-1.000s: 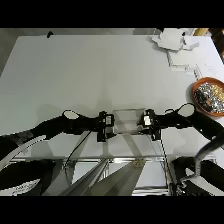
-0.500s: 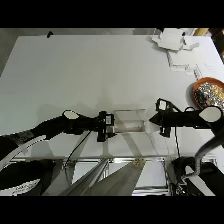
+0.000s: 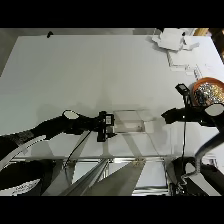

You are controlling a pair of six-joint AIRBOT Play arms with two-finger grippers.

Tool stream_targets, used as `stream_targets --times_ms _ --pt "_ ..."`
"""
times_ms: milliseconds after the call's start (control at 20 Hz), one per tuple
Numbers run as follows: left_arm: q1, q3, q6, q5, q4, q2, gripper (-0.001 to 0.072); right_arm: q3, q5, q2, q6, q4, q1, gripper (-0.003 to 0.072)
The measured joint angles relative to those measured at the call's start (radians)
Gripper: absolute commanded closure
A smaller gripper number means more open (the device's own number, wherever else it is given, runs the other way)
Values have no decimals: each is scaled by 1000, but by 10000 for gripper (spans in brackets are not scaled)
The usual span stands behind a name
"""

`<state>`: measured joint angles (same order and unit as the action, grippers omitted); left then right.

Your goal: Fold the box and place the chain.

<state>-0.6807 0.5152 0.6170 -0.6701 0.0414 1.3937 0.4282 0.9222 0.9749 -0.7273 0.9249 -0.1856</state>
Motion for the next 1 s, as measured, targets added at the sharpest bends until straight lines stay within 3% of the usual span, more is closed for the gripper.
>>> stream_targets --times_ms 250,550,650,900,1000 --pt "0 0 0 0 0 0 569 -7 111 104 -115 -15 21 665" --pt "0 0 0 0 0 0 569 -36 175 119 -157 -82 40 650" --pt "0 0 0 0 0 0 569 -39 196 92 -156 -111 42 503" --pt "0 0 0 0 0 0 569 -42 226 2 -155 -179 63 465" --pt "0 0 0 0 0 0 569 -42 225 -13 -155 -211 90 388"
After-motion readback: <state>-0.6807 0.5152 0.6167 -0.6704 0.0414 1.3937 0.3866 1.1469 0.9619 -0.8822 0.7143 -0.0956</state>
